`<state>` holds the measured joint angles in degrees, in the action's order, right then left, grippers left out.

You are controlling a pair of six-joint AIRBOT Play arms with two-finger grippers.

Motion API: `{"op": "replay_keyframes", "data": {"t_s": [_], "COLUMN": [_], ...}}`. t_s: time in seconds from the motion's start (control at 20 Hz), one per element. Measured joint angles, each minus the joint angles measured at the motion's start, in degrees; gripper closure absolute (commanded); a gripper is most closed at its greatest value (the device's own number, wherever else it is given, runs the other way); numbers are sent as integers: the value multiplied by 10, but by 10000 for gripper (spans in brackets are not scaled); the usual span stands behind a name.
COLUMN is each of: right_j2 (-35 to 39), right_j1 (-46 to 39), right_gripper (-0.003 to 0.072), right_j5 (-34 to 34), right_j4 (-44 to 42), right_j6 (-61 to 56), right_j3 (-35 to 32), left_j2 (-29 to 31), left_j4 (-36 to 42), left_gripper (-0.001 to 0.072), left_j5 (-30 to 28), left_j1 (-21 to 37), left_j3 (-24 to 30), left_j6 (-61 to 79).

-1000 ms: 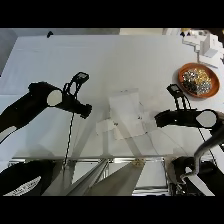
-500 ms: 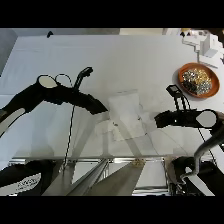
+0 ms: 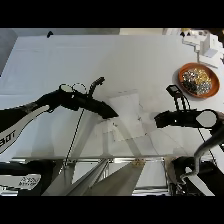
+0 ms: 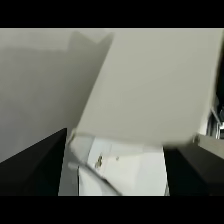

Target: Fold the box and place the chain.

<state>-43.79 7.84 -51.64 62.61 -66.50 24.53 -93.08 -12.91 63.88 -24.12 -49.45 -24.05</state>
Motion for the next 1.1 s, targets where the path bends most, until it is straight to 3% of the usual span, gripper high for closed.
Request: {"op": "replay_keyframes", "data": {"t_s": [0.2, 0.25, 0.3, 0.5, 0.55, 0.95, 1.05, 1.1], "right_j2": [0, 0, 0, 0, 0, 0, 0, 0], "right_j1": [0, 0, 0, 0, 0, 0, 0, 0], "right_gripper": [668, 668, 668, 668, 668, 658, 464, 408], "right_j5": [-1, -2, -2, -3, -3, -6, -10, -15], "right_j4": [-1, -1, -1, -1, -1, -2, -1, 0], "right_j6": [-4, -6, -6, -6, -6, -7, -8, -8], "right_j3": [0, 0, 0, 0, 0, 0, 0, 0], "left_j2": [-10, -12, -12, -14, -14, -14, -14, -14], "left_j4": [36, 39, 40, 41, 41, 6, -10, -14], "left_gripper": [122, 235, 404, 622, 706, 704, 704, 704], "left_j5": [-18, -20, -22, -23, -23, -15, -17, -19], "left_j1": [-9, -10, -10, -12, -12, -12, -12, -12], "left_j3": [0, 0, 0, 0, 0, -4, -9, -13], "left_j6": [40, 45, 49, 54, 54, 59, 59, 59]}}
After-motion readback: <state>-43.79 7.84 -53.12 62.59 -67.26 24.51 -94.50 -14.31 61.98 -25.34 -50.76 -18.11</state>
